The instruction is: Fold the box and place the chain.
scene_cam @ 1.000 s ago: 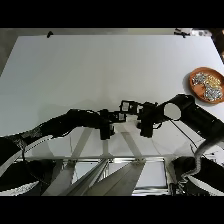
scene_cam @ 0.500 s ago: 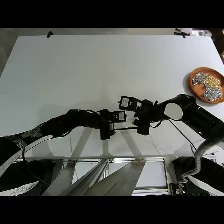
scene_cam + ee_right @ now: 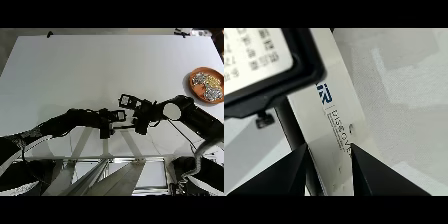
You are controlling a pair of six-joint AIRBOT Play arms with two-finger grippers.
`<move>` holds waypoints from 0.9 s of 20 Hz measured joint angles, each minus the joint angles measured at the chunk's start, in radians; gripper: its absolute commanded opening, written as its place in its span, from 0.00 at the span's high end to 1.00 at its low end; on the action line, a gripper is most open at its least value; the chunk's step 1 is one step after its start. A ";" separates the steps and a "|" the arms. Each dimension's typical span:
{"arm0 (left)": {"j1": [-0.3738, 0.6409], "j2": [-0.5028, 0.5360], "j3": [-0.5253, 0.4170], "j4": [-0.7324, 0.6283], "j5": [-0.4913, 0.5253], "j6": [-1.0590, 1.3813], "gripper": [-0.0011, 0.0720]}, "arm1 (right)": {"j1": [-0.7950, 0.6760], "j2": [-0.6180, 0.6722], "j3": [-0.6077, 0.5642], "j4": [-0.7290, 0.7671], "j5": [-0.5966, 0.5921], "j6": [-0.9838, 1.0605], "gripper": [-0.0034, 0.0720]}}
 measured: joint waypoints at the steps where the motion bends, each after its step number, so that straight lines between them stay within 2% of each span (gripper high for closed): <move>1: 0.000 0.000 0.000 0.001 0.000 0.001 0.64 | 0.005 0.000 -0.003 0.000 0.002 0.000 0.62; 11: 0.000 0.000 0.000 0.002 0.002 0.003 0.64 | 0.053 0.004 -0.062 0.002 0.003 0.032 0.61; 16: 0.000 0.000 0.000 0.000 0.003 0.001 0.64 | 0.056 0.042 -0.068 0.005 -0.013 0.046 0.50; 18: 0.000 0.000 0.000 0.000 0.003 0.000 0.64 | 0.055 0.069 -0.068 0.003 -0.037 0.049 0.50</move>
